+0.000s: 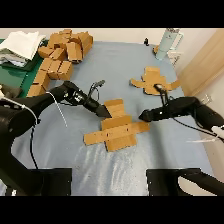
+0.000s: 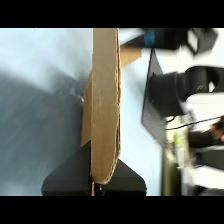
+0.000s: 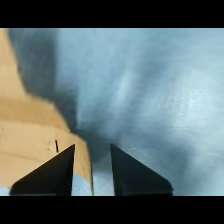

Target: Fold the box.

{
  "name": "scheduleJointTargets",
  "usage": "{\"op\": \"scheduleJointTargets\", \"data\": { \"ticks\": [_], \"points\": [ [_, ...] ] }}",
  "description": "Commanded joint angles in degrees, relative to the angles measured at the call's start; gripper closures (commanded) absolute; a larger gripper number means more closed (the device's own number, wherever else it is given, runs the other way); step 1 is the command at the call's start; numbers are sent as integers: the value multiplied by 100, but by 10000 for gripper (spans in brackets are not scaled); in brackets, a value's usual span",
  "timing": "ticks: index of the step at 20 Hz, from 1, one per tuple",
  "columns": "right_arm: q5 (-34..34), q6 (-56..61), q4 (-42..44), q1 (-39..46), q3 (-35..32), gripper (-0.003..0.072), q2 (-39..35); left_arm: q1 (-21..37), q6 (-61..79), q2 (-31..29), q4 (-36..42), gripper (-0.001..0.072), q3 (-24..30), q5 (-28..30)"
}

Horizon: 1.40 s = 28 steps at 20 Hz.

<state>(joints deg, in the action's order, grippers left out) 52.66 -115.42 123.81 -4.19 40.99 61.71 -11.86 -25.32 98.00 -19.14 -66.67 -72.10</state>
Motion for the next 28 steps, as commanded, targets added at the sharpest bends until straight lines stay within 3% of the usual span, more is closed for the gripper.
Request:
{"op": "scheduleJointTargets", "data": {
  "ticks": [1,3,7,11,15,28],
  "points": [
    [208,629,-249,387,461,570,-2,-411,859,-492,9,699,291,627],
    [98,654,-42,387,463,682,7,-592,1423,-879,9,699,549,1056],
    [-175,654,424,385,463,682,7,-890,2579,-1464,-20,699,997,1888],
    [-339,649,640,382,463,682,7,-1071,2806,-1250,-66,699,1106,1993],
    [-339,632,619,374,457,682,7,-1123,2887,-1165,-63,699,1108,2505],
    [-313,629,603,372,446,682,96,-1318,2669,-1167,-387,698,1115,2166]
  ]
}}
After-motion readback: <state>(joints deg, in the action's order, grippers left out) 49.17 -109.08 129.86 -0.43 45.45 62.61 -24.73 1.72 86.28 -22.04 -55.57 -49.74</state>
